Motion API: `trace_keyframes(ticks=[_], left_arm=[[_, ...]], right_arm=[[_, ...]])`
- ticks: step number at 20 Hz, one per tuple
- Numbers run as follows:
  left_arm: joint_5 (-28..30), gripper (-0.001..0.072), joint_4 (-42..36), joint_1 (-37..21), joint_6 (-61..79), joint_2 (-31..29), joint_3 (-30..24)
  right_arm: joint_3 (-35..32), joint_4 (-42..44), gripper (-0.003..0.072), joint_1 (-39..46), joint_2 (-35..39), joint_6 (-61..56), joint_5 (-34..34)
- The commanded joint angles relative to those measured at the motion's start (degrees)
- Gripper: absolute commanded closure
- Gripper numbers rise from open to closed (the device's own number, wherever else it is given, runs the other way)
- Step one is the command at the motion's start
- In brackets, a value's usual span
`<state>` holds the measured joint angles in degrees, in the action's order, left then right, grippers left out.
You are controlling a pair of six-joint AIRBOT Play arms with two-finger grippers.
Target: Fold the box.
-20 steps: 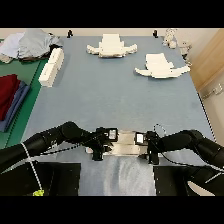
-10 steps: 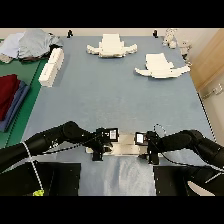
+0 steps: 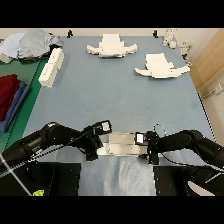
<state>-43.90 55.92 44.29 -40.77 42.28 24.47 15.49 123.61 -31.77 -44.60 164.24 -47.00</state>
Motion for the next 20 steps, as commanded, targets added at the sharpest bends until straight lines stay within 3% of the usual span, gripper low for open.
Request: trace_keyframes(ticks=[1, 4, 6, 9, 16, 20], left_arm=[[-5.33, 0.0696, 19.17, -1.84, -38.34, -8.31, 1.14], [-11.47, 0.0696, 27.36, -9.14, -65.88, -11.76, 1.14], [-15.15, 0.0696, 23.98, -14.47, -66.53, -11.06, 0.00], [-14.45, 0.0697, 14.23, -19.39, -60.48, -8.81, -3.39], [-5.99, 0.0699, -8.94, -19.37, -47.98, -2.78, -8.11], [-3.65, 0.0698, -9.90, -15.17, -48.35, -0.20, -8.50]], right_arm=[[0.02, 0.02, 0.0169, 0.00, 0.04, -0.02, 0.02], [0.02, 0.02, 0.0168, 0.00, 0.04, -0.02, 0.02], [0.02, 0.02, 0.0168, 0.00, 0.04, -0.02, 0.02], [0.02, 0.02, 0.0169, 0.00, 0.02, -0.02, 0.02], [0.02, 0.02, 0.0169, 0.00, 0.04, -0.02, 0.02], [0.02, 0.02, 0.0169, 0.00, 0.04, -0.02, 0.02]])
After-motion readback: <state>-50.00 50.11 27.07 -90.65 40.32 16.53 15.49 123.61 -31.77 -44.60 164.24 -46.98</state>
